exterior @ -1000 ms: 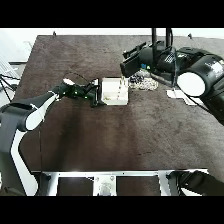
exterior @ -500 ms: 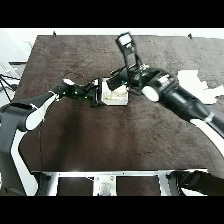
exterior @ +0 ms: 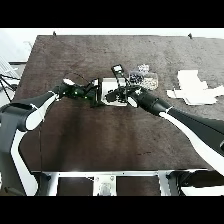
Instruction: Fold the box and place the chain.
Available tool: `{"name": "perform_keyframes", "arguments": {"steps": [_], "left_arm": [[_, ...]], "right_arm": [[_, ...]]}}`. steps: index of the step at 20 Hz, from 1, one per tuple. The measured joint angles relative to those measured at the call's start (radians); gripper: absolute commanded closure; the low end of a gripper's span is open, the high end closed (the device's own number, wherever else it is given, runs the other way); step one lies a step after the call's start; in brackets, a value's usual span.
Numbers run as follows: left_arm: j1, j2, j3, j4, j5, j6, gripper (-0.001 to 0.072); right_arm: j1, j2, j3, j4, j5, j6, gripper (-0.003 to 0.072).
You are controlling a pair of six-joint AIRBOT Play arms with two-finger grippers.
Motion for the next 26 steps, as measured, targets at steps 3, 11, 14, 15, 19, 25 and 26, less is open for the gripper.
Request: {"name": "perform_keyframes", "arguments": {"steps": [3,11,14,15,19,25,26], "left_arm": [[0.000,0.000,0.000,0.000,0.000,0.000,0.0259],[0.000,0.000,0.000,-0.001,0.000,0.000,0.0259],[0.000,0.000,0.000,-0.001,0.000,0.000,0.0260],[0.000,0.000,0.000,-0.001,0.000,0.000,0.0260],[0.000,0.000,0.000,-0.001,0.000,0.000,0.0260],[0.000,0.000,0.000,-0.001,0.000,0.000,0.0260],[0.000,0.000,0.000,-0.001,0.000,0.000,0.0260]], "right_arm": [[-0.029,0.060,-0.002,0.002,-0.004,0.009,0.0301],[-0.279,0.118,-0.024,0.076,0.048,0.005,0.0247],[-0.341,0.060,-0.027,0.237,0.010,-0.100,0.0228],[-0.351,0.039,-0.028,0.299,0.003,-0.148,0.0228],[-0.373,-0.040,-0.023,0.570,-0.024,-0.380,0.0231],[-0.378,-0.134,0.034,0.896,-0.035,-0.651,0.0287],[-0.378,-0.151,0.045,0.930,-0.034,-0.675,0.0352]]}}
